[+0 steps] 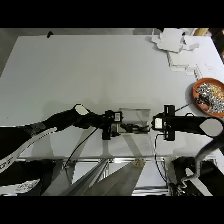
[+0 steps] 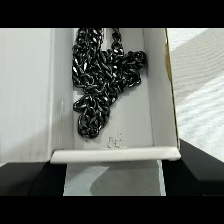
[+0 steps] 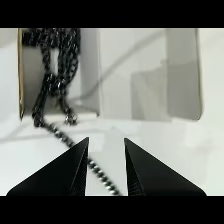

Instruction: Fold the box and place the chain.

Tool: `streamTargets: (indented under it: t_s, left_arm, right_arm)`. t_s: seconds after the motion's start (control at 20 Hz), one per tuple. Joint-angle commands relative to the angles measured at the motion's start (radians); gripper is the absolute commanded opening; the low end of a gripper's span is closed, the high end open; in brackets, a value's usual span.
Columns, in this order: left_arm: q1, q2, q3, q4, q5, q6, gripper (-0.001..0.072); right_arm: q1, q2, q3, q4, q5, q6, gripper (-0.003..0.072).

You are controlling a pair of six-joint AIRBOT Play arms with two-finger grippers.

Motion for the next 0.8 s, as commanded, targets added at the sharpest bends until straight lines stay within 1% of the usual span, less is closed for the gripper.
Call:
streamTargets:
  t_s: [0.0, 0.05, 0.2, 0.4, 0.45, 0.5, 0.7, 0.75]
  left_arm:
    - [0.0, 0.001, 0.0, 0.0, 0.0, 0.0, 0.0217]
    - [0.0, 0.001, 0.0, 0.0, 0.0, 0.0, 0.0217]
    - [0.0, 0.001, 0.0, 0.0, 0.0, 0.0, 0.0217]
    - [0.0, 0.001, 0.0, 0.0, 0.0, 0.0, 0.0217]
    - [0.0, 0.001, 0.0, 0.0, 0.0, 0.0, 0.0217]
    - [0.0, 0.001, 0.0, 0.0, 0.0, 0.0, 0.0217]
    - [0.0, 0.001, 0.0, 0.0, 0.0, 0.0, 0.0217]
    - [0.0, 0.001, 0.0, 0.0, 0.0, 0.0, 0.0217]
  right_arm:
    - [-0.066, -0.068, -0.016, 0.064, 0.054, -0.114, 0.0268]
    - [-0.066, -0.096, -0.016, 0.093, 0.046, -0.138, 0.0268]
    - [-0.066, -0.138, -0.016, 0.115, 0.029, -0.156, 0.0267]
    - [-0.066, -0.146, -0.016, 0.139, 0.06, -0.158, 0.0264]
    - [-0.066, -0.146, -0.016, 0.143, 0.065, -0.158, 0.0253]
    - [-0.066, -0.146, -0.016, 0.156, 0.068, -0.158, 0.022]
    - [-0.066, -0.159, -0.017, 0.213, 0.067, -0.179, 0.0166]
    - [-0.066, -0.159, -0.017, 0.207, 0.067, -0.179, 0.0072]
